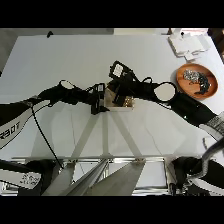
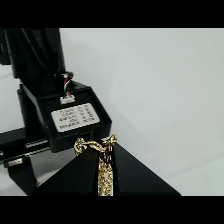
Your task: Fold the box and place the chain.
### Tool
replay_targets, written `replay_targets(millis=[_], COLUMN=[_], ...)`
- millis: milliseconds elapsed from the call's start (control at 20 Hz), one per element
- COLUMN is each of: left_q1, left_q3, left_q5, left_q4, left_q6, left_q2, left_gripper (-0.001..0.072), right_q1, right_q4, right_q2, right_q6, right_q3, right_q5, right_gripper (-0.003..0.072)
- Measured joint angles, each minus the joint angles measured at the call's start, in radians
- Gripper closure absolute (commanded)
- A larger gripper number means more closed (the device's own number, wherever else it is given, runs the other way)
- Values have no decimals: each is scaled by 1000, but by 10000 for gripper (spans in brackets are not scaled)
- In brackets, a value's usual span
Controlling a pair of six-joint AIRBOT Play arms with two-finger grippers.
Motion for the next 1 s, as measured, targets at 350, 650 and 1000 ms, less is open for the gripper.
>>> replay_targets(millis=[350, 650, 1000], left_q1=[0, 0, 0], left_q3=[0, 0, 0], left_q5=[0, 0, 0], left_q4=[0, 0, 0], left_q6=[0, 0, 0], left_q2=[0, 0, 0], left_gripper=[537, 537, 537], right_q1=[0, 0, -34], right_q4=[-38, -59, -63], right_q2=[0, 0, 0], right_q6=[0, 0, 53], right_q3=[0, 0, 0], right_q5=[-39, -87, -154], right_gripper=[415, 409, 681])
